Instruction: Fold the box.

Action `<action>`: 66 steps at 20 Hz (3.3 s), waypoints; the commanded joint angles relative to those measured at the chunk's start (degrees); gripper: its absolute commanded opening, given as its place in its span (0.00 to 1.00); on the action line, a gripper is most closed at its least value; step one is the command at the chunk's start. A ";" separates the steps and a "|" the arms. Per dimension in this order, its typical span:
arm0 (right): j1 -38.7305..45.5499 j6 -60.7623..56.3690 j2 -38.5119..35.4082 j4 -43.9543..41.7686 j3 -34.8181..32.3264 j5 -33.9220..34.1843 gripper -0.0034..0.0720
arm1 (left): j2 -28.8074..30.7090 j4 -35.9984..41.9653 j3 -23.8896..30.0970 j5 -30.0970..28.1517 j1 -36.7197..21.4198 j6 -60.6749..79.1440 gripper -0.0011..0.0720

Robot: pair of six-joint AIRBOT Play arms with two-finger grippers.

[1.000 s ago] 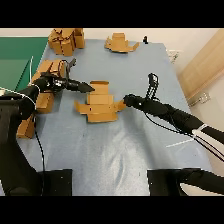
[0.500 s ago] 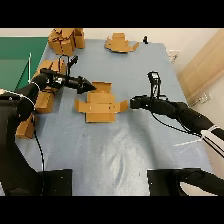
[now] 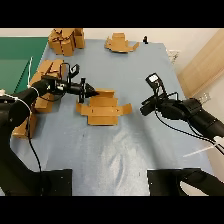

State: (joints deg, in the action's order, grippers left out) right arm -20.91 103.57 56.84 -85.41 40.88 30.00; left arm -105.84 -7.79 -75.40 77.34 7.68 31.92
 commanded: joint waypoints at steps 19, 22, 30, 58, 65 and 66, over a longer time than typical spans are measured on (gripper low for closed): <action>-23.21 44.17 13.18 -12.52 0.00 -9.01 0.77 | 2.29 2.47 6.97 -0.22 -1.70 7.56 0.03; -23.47 44.17 15.13 -12.52 0.00 -9.88 0.76 | 2.29 2.47 6.97 -0.24 -1.73 7.52 0.03; -23.85 44.17 17.16 -12.31 0.02 -13.44 0.76 | 2.29 2.45 6.97 -0.15 -1.70 7.43 0.03; -18.12 34.42 17.73 -10.45 3.87 -17.99 0.94 | 2.29 -1.29 6.95 10.34 -1.73 0.98 0.03; -17.27 34.88 19.74 -12.39 4.70 -17.09 0.94 | 2.29 -1.27 6.97 10.29 -1.70 0.39 0.03; -17.27 35.56 20.37 -12.41 5.38 -17.07 0.94 | 2.29 -1.27 6.97 10.29 -1.70 0.37 0.03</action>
State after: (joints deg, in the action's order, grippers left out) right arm -38.28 138.08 76.09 -97.43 45.34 12.78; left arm -103.59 -9.04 -68.45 87.68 5.96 32.47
